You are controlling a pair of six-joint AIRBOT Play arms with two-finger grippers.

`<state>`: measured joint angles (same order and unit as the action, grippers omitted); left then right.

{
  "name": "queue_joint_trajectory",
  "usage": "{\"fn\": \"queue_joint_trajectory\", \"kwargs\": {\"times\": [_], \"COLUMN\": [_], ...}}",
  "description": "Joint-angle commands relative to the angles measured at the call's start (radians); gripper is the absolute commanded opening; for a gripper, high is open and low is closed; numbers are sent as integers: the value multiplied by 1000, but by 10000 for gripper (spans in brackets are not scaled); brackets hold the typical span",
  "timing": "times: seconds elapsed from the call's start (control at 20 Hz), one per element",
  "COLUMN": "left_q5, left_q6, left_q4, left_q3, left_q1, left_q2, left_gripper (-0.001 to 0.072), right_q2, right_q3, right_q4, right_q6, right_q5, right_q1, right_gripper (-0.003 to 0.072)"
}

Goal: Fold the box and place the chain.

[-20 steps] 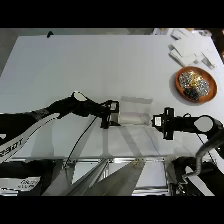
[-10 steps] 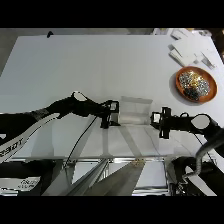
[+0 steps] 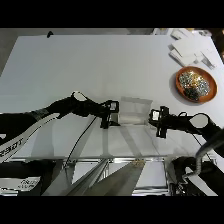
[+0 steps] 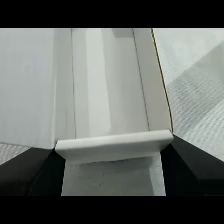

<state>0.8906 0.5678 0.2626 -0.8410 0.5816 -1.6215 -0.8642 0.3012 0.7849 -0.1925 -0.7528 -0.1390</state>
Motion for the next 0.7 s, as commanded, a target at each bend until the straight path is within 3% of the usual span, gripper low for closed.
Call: {"fn": "queue_joint_trajectory", "kwargs": {"times": [0.0, 0.25, 0.5, 0.6, 0.65], "left_q5": [-2, -2, -2, -2, -2], "left_q6": [0, 0, 0, 0, 0], "left_q4": [-1, -1, -1, -1, -1], "left_q3": [-1, -1, -1, -1, -1], "left_q1": [0, 0, 0, 0, 0], "left_q2": [0, 0, 0, 0, 0], "left_gripper": [85, 85, 85, 85, 85], "right_q2": [-11, 41, 57, 56, 56], "right_q3": [0, 0, 0, 0, 0], "right_q4": [2, 257, 276, 276, 273], "right_q6": [11, 171, 198, 221, 223], "right_q5": [5, -62, -75, -72, -64], "right_q1": [-37, -37, -37, -37, -37], "right_gripper": [53, 70, 109, 208, 355]}}
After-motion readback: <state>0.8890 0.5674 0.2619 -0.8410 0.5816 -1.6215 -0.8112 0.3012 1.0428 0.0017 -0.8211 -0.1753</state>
